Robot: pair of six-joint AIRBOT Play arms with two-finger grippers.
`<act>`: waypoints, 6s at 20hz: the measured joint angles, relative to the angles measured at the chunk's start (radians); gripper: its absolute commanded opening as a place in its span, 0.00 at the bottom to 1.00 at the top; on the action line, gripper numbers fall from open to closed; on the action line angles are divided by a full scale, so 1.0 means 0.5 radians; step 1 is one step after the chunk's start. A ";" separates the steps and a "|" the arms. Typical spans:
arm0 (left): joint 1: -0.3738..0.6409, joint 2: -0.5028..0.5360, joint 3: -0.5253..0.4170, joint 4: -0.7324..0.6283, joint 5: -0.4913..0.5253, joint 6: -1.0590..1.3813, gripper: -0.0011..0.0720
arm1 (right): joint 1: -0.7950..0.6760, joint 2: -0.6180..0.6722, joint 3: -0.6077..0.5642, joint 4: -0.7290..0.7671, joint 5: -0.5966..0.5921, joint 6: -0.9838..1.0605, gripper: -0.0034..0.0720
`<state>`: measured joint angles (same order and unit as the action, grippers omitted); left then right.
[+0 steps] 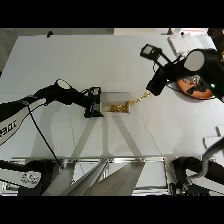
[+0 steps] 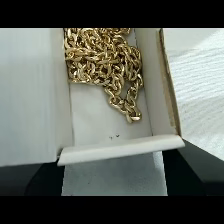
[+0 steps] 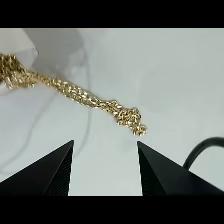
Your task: Fold the box and place the chain.
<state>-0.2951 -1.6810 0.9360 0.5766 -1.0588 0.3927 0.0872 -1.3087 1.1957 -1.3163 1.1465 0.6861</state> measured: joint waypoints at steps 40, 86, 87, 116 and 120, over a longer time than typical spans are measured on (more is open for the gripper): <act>0.001 0.000 0.000 -0.001 -0.003 0.001 0.03 | 0.447 -0.130 -0.002 0.223 -0.095 -0.471 0.06; 0.000 0.000 0.000 -0.001 0.000 0.000 0.03 | -0.225 -0.293 -0.371 0.971 0.032 -1.366 0.39; 0.000 0.000 0.000 -0.001 0.000 0.000 0.03 | -0.211 -0.345 -0.381 1.026 0.024 -1.459 0.37; 0.001 0.000 0.000 -0.001 -0.001 0.000 0.03 | 0.032 -0.130 -0.407 1.044 -0.076 -1.421 0.06; 0.001 0.000 0.000 -0.001 -0.001 0.000 0.03 | 0.166 -0.089 -0.407 1.088 -0.204 -1.311 0.07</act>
<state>-0.2947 -1.6810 0.9360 0.5762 -1.0592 0.3927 0.1699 -1.3533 0.9920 -0.7723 1.0443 0.0307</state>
